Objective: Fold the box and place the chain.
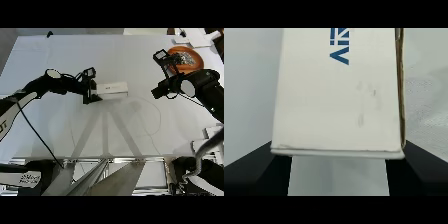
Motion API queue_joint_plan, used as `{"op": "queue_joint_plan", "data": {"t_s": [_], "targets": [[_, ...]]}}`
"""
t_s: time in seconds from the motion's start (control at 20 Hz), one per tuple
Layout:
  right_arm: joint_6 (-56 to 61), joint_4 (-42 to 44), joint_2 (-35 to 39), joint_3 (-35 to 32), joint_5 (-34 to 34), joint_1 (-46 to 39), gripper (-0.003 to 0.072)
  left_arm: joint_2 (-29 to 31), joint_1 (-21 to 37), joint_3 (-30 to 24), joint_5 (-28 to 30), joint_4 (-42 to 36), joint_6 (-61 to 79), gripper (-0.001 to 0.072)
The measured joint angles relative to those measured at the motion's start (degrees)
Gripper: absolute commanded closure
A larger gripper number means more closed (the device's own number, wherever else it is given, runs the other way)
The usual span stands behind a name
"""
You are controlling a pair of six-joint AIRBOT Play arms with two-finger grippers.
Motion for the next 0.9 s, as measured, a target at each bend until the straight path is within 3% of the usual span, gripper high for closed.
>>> {"op": "queue_joint_plan", "data": {"t_s": [0.3,0.5,0.7,0.9], "targets": [[0.0,0.0,0.0,0.0,0.0,0.0,0.0676,16.3,0.0,0.0,23.2,3.9,-15.9,0.0703],[0.0,0.0,0.0,0.0,0.1,0.0,0.0676,23.8,0.5,0.0,38.6,6.4,-24.5,0.0704],[0.0,0.0,0.0,0.0,0.0,0.0,0.0676,26.8,4.2,0.0,44.2,7.3,-31.5,0.0704],[0.0,0.0,0.0,0.0,0.0,0.0,0.0676,25.8,10.7,0.0,43.8,8.1,-38.1,0.0705]]}}
